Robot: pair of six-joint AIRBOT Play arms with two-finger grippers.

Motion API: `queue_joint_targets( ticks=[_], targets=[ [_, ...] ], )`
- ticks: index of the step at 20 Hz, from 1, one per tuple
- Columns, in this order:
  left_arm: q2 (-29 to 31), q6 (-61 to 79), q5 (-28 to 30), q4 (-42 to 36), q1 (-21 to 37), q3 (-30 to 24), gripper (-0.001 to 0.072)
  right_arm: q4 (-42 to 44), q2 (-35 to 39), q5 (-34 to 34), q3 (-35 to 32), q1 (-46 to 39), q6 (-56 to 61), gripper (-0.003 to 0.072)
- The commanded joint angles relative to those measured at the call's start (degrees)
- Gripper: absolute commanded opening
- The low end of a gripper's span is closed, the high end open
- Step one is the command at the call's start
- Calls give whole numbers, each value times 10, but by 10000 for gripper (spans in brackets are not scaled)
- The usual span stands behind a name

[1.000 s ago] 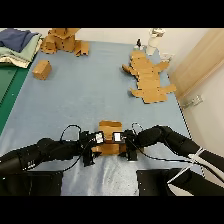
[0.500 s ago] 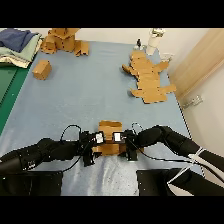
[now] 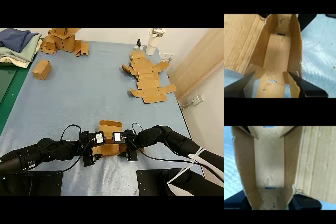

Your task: Fold the box.

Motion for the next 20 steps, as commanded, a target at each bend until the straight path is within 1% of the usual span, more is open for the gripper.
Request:
queue_joint_targets(
  ticks=[1, 4, 5, 6, 7, 8, 10, 13, 15, 17, 18, 20],
  targets=[
    [0, -2, 0, 0, 0, 1, 720, 0, 0, 0, 0, 0, 0, 504],
    [2, -3, 6, 0, 0, 1, 716, 0, 0, 0, 0, 0, 0, 504],
    [7, -3, 13, 2, 0, 1, 525, 0, 0, 0, 0, 0, 0, 504],
    [15, -3, 24, 7, 1, 1, 229, 0, 0, 0, 0, 0, 0, 504],
    [25, -7, 34, 22, 1, 1, 19, 0, 0, 0, 0, 0, 0, 504],
    [37, -32, 41, 45, 1, 1, 14, 0, 0, 0, 0, 0, 0, 504],
    [64, -110, 64, 121, 1, 1, 14, 0, 0, 0, 0, 0, 0, 504],
    [114, -311, 125, 283, 1, 1, 14, 0, 0, 0, 0, 0, 0, 504],
    [167, -447, 201, 384, 1, 6, 14, 0, 0, 0, 0, 0, 0, 504],
    [234, -588, 280, 458, 2, 7, 14, 0, 0, 0, 0, 0, 0, 504],
    [264, -681, 321, 485, 7, 7, 14, 0, 0, 0, 0, 0, 0, 504],
    [302, -841, 416, 489, 44, 8, 13, 0, 0, 0, 0, 0, 0, 504]
  ],
)
